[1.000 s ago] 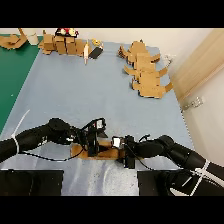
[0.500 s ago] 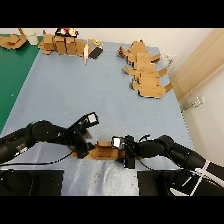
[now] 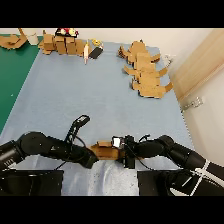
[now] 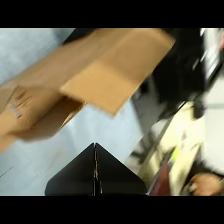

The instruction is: Fold the box.

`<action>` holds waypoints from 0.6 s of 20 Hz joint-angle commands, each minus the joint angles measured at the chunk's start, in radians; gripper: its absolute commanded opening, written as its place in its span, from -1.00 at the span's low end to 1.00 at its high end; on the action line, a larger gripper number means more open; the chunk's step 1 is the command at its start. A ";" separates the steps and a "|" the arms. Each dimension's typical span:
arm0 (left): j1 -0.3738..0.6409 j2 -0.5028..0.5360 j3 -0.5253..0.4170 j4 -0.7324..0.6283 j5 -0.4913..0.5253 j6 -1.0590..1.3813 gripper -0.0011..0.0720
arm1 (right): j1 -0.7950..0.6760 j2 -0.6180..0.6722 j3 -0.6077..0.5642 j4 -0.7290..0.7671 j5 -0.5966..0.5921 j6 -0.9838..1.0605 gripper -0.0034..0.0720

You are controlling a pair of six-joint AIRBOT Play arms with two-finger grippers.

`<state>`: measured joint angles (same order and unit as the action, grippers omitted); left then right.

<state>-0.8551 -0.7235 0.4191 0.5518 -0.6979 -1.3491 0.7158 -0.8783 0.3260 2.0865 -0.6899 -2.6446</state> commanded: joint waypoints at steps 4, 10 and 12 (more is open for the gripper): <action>-0.060 -0.163 -0.015 -0.261 0.370 -0.023 -0.94 | 0.001 0.000 -0.001 -0.004 0.000 0.000 0.48; -0.059 -0.168 -0.015 -0.268 0.578 -0.029 -0.94 | 0.001 0.000 -0.001 -0.004 0.000 0.000 0.48; -0.054 -0.171 -0.015 -0.267 0.601 -0.028 -0.94 | 0.001 0.000 -0.001 -0.004 0.000 0.000 0.48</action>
